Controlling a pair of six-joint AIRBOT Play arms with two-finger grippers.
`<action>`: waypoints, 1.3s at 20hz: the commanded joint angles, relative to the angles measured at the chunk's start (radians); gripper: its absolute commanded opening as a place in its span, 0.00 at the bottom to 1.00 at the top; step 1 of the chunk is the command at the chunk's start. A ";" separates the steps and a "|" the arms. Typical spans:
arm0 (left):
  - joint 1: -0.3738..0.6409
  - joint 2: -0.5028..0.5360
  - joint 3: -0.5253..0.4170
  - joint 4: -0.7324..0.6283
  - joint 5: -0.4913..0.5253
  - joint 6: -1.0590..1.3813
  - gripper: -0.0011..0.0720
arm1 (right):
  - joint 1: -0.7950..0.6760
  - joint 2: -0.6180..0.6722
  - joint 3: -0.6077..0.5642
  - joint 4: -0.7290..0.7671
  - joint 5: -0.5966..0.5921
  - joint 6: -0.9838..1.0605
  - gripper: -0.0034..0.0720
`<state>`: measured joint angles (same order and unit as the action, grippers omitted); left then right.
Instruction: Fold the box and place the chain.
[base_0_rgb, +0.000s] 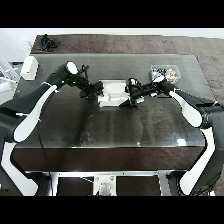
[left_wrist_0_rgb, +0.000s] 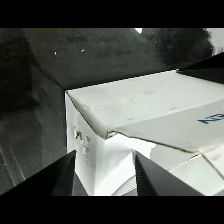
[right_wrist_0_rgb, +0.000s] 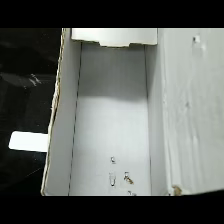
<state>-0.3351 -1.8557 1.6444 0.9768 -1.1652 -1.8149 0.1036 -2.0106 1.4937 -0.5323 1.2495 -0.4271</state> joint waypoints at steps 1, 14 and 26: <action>-0.014 -0.015 0.046 0.057 -0.053 -0.028 0.59 | 0.001 -0.001 0.000 0.000 0.000 0.000 0.79; -0.080 -0.098 0.223 0.199 -0.203 -0.181 0.58 | 0.001 -0.001 0.000 0.000 0.000 0.000 0.80; -0.120 -0.161 0.307 0.223 -0.168 -0.201 0.36 | 0.001 -0.001 0.000 0.000 0.000 0.000 0.80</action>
<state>-0.4446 -2.0071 1.9377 1.1885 -1.3495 -2.0060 0.1032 -2.0106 1.4940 -0.5335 1.2476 -0.4274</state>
